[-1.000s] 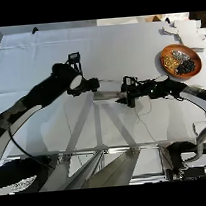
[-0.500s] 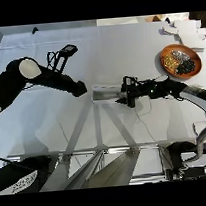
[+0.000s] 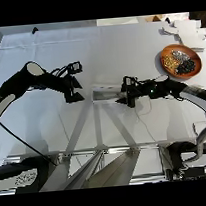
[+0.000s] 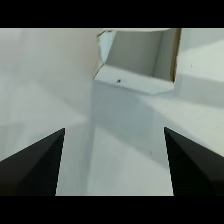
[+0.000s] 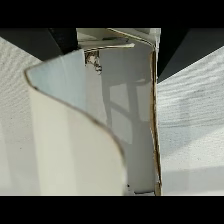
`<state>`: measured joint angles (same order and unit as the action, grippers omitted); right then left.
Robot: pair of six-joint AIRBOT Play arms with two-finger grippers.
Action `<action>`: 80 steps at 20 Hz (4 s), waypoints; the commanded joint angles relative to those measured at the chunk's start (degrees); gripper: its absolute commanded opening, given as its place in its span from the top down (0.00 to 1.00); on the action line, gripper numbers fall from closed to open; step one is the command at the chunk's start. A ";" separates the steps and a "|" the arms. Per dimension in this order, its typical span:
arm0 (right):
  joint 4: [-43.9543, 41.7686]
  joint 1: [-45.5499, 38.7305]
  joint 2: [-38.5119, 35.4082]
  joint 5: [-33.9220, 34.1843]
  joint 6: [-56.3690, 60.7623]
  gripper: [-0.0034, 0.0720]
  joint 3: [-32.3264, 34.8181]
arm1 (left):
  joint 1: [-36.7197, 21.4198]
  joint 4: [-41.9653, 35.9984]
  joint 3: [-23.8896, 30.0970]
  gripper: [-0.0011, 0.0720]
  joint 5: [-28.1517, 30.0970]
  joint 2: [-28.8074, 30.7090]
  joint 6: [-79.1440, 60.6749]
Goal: Fold the box and place the chain.
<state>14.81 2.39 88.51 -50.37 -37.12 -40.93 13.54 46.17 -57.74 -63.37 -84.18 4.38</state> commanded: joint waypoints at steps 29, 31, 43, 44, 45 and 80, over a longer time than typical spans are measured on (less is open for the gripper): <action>-0.02 -0.02 -0.04 0.00 0.02 0.37 -0.02 | 0.15 -23.34 4.85 0.03 2.54 -11.82 -36.39; -0.02 -0.02 -0.04 0.00 0.02 0.37 -0.02 | 0.52 -23.26 4.85 0.03 2.97 -11.80 -36.41; -0.02 -0.02 -0.04 0.00 0.02 0.37 -0.02 | 3.17 -23.17 4.85 0.04 6.60 -11.69 -37.05; -0.02 -0.02 -0.04 0.00 0.02 0.37 -0.02 | 3.17 -23.17 4.85 0.14 6.58 -11.69 -37.07; -0.02 -0.02 -0.04 0.00 0.02 0.37 -0.02 | 3.17 -23.08 4.85 0.27 6.43 -11.69 -37.20; -0.22 -0.02 -0.04 -0.42 0.02 0.37 -0.02 | 3.17 -22.58 4.85 0.55 5.70 -11.69 -37.66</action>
<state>14.72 2.37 88.51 -50.52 -37.10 -40.91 16.67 23.62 -52.90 -57.71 -95.90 -33.28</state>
